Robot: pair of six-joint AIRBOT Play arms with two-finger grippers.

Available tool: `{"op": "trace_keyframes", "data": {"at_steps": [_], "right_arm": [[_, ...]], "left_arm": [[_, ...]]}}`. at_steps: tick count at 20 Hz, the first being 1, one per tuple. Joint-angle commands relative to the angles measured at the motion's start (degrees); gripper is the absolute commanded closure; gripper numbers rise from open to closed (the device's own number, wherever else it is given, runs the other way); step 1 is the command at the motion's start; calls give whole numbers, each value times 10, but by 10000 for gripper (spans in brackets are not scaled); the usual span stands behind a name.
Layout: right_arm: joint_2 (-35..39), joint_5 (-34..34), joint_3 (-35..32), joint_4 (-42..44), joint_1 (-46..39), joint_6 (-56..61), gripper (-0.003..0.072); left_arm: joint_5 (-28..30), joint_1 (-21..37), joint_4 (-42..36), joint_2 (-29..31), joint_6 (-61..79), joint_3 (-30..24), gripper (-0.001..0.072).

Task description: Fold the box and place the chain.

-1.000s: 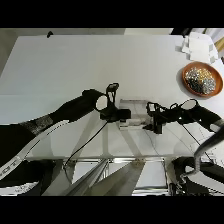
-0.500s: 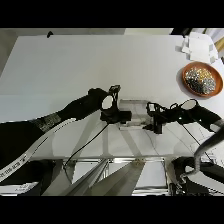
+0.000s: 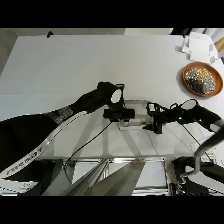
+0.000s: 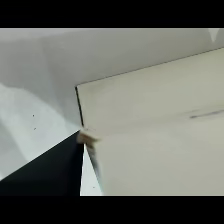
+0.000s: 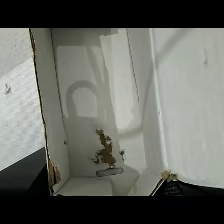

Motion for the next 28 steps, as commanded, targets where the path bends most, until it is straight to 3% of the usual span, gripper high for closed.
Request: {"op": "trace_keyframes", "data": {"at_steps": [1, 5, 13, 14, 16, 20, 21, 23, 28], "right_arm": [[0, 0, 0, 0, 0, 0, 312], [0, 0, 0, 0, 0, 0, 312], [0, 0, 0, 0, 0, 0, 312], [0, 0, 0, 0, 0, 0, 312], [0, 0, 0, 0, 0, 0, 312], [0, 0, 0, 0, 0, 0, 312], [0, 0, 0, 0, 0, 0, 312], [0, 0, 0, 0, 0, 0, 312], [0, 0, 0, 0, 0, 0, 312]], "left_arm": [[-44, -1, 3, -21, -22, 22, 321], [-74, -3, 32, -45, -50, 75, 349], [-68, -24, 53, -64, -97, 76, 395], [-68, -26, 54, -65, -98, 76, 443], [-67, -26, 56, -64, -101, 76, 706], [-67, -28, 56, -64, -108, 76, 708], [-67, -29, 57, -64, -108, 76, 676], [-67, -30, 60, -64, -109, 76, 510], [-66, -36, 83, -64, -123, 76, 503]]}}
